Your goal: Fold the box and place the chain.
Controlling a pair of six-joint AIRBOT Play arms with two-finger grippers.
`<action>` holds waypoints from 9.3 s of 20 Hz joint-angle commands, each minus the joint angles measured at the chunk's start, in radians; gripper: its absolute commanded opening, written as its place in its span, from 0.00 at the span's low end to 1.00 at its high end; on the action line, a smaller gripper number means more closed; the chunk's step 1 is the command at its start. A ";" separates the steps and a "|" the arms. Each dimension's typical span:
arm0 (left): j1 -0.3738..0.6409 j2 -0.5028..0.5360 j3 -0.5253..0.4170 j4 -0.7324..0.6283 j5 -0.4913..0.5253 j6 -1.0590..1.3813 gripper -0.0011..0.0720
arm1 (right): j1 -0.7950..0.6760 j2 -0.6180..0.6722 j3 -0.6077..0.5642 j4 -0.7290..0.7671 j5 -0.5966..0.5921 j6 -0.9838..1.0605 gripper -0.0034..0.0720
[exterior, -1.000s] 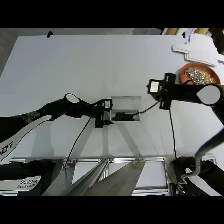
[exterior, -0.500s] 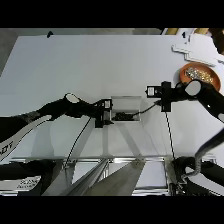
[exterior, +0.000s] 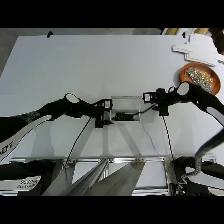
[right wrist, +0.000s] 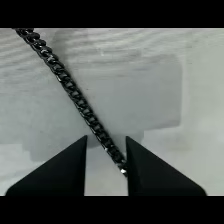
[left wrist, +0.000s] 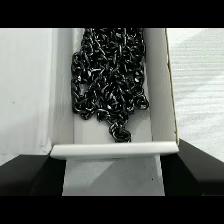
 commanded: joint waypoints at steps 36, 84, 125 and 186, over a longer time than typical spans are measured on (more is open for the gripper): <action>-0.001 0.001 0.000 0.000 0.000 0.000 0.03 | 0.428 0.254 -0.001 0.314 -0.016 0.201 0.07; -0.001 0.001 0.000 0.000 0.000 0.000 0.03 | 0.014 0.188 -0.002 0.096 0.198 0.136 0.07; -0.001 0.001 0.000 0.000 0.000 0.000 0.03 | 0.167 -0.063 0.355 0.307 0.247 0.592 0.07; -0.001 0.001 0.000 0.000 0.000 0.000 0.03 | 0.384 0.164 0.051 0.273 0.100 0.499 0.07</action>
